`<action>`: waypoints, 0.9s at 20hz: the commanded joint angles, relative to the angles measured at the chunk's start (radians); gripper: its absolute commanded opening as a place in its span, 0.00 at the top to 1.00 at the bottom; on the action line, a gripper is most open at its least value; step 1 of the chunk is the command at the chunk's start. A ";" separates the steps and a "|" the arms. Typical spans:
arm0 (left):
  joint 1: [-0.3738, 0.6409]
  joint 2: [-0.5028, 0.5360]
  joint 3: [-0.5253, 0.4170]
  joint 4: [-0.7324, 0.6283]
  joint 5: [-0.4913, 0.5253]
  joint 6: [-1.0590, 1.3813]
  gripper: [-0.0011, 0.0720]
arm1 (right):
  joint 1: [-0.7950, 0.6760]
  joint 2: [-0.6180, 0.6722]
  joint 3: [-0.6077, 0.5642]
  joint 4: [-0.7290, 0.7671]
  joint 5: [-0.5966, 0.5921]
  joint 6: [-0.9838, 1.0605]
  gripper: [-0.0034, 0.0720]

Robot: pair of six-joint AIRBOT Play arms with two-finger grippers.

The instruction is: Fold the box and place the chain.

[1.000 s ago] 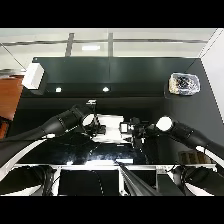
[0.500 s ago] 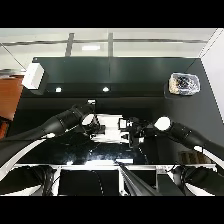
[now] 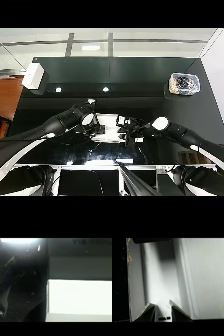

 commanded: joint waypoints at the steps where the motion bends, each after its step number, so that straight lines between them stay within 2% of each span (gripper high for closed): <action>1: 0.000 0.000 0.000 -0.002 0.001 0.000 0.94 | 0.037 -0.010 0.000 0.006 -0.031 0.000 0.64; 3: 0.000 0.000 0.000 -0.002 0.001 0.000 0.94 | 0.043 -0.010 0.000 0.007 -0.051 0.000 0.63; 5: 0.000 0.000 0.000 -0.002 0.001 0.000 0.94 | 0.043 -0.010 0.000 0.006 -0.066 0.000 0.45; 6: 0.000 0.000 0.000 -0.002 0.001 0.000 0.94 | 0.043 -0.010 0.000 0.007 -0.068 0.000 0.46; 7: 0.000 0.000 0.000 -0.002 0.001 0.000 0.94 | 0.043 -0.010 0.000 0.006 -0.067 0.000 0.51; 8: 0.000 0.000 0.000 -0.002 0.001 0.000 0.94 | 0.043 -0.010 0.000 0.006 -0.066 0.000 0.63; 9: 0.000 0.000 0.000 -0.002 0.001 0.000 0.94 | 0.043 -0.010 0.000 0.007 -0.068 0.000 0.57; 10: 0.000 0.000 0.000 -0.002 0.001 0.000 0.94 | 0.043 -0.010 0.000 0.007 -0.069 0.000 0.40; 11: 0.000 0.000 0.000 -0.002 0.001 0.000 0.94 | 0.043 -0.010 0.000 0.006 -0.071 0.000 0.44; 12: 0.000 0.000 0.000 -0.002 0.001 0.000 0.94 | 0.040 -0.010 0.000 -0.002 -0.077 0.000 0.71; 13: 0.000 0.000 0.000 -0.002 0.001 0.000 0.94 | 0.031 -0.008 0.000 -0.001 -0.077 0.001 0.72; 14: 0.000 0.000 0.000 -0.002 0.000 0.000 0.94 | 0.012 0.008 0.000 -0.006 -0.061 0.026 0.93; 16: 0.000 0.000 0.000 -0.002 -0.003 0.000 0.94 | -0.047 0.087 0.000 -0.055 -0.003 0.195 0.92; 18: 0.000 0.000 0.000 -0.002 -0.002 0.000 0.94 | -0.147 0.179 0.000 -0.161 0.055 0.536 0.92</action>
